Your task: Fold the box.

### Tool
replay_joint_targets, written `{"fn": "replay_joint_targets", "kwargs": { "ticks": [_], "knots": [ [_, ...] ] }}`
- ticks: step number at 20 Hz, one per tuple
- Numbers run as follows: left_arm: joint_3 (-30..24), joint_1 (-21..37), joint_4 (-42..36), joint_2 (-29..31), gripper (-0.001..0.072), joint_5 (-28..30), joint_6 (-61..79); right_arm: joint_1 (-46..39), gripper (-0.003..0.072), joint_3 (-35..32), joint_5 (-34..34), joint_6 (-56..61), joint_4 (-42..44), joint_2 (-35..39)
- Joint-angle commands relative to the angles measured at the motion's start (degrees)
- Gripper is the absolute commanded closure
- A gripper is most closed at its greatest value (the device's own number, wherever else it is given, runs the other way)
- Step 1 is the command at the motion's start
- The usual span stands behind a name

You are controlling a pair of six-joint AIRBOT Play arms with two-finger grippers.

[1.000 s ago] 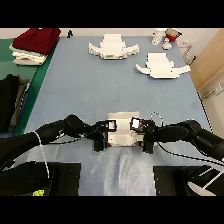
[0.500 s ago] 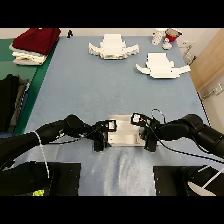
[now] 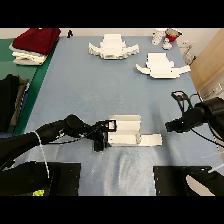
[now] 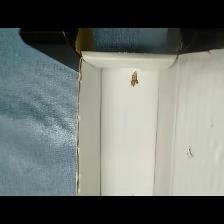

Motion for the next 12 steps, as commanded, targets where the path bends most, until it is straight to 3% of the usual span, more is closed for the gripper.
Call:
{"fn": "replay_joint_targets", "kwargs": {
  "ticks": [1, 7, 12],
  "knots": [
    [0.00, 0.00, 0.02, -0.02, 0.0254, 0.02, 0.00, -13.09, 0.0681, -4.59, 3.93, -3.98, 23.74, -0.07],
    [0.00, 0.00, 0.02, -0.02, 0.0254, 0.02, 0.00, -10.14, 0.0681, -14.01, 6.64, -8.85, 37.05, -0.83],
    [0.00, 0.00, 0.02, -0.02, 0.0254, 0.02, 0.00, -2.36, 0.0681, -13.18, 7.76, -9.46, 40.92, 0.31]
  ]
}}
